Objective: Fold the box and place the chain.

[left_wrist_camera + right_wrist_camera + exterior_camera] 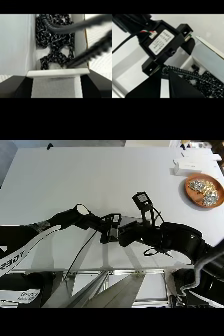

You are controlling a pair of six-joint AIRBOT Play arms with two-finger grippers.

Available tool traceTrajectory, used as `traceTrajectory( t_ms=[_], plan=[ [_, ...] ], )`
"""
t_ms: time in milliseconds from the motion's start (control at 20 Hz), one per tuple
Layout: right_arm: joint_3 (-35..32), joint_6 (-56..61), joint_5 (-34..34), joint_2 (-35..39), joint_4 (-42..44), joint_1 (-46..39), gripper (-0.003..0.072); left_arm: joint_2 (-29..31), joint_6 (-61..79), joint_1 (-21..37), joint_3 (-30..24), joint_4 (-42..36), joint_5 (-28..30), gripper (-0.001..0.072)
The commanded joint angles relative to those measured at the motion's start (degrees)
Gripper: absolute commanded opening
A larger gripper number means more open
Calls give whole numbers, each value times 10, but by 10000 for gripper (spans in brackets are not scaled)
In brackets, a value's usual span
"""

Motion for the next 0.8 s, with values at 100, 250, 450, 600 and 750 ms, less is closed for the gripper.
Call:
traceTrajectory(
  t_ms=[100,250,450,600,750],
  plan=[
    [10,31,18,7,-24,-18,196,0,0,0,0,0,0,172],
    [43,26,48,47,-31,-66,196,0,0,0,0,0,0,172],
    [72,-4,111,84,-58,-185,196,0,0,0,0,0,0,172],
    [72,-49,187,67,-89,-288,196,0,0,0,0,0,0,172],
    [72,-90,217,27,-96,-368,210,0,0,0,0,0,0,172]
  ],
)
